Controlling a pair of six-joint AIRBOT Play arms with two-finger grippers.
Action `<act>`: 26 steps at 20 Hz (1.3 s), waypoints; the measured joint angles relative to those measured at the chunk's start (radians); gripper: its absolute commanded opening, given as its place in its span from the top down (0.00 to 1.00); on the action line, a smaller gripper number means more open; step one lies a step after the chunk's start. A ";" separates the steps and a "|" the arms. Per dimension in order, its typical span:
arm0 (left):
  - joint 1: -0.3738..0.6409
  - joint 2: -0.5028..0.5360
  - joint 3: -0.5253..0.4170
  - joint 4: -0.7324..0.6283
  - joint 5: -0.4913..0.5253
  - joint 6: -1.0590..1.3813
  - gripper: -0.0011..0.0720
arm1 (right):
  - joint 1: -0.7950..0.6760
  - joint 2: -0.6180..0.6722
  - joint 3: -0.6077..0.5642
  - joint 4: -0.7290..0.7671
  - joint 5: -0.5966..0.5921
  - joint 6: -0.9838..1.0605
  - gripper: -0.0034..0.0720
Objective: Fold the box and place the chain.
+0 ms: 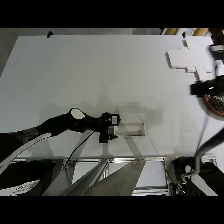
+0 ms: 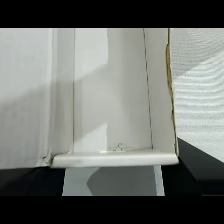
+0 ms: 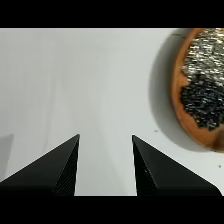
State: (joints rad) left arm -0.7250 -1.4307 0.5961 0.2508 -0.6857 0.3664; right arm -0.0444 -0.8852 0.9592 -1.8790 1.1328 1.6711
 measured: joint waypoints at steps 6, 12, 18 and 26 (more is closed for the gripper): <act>0.000 0.000 0.000 0.000 0.000 0.000 0.75 | -0.334 -0.083 0.008 0.085 -0.220 -0.018 0.64; 0.000 0.000 0.000 0.000 0.000 0.000 0.75 | -0.478 -0.270 0.009 0.116 -0.306 -0.020 0.64; 0.000 0.000 0.000 0.000 0.000 -0.001 0.75 | -0.566 -0.445 0.009 0.137 -0.328 -0.061 0.64; 0.000 0.000 0.000 0.000 0.000 -0.001 0.75 | -0.583 -0.508 0.009 0.152 -0.425 -0.098 0.65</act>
State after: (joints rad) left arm -0.7250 -1.4307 0.5961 0.2508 -0.6853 0.3656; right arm -0.6277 -1.3930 0.9680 -1.7267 0.7078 1.5734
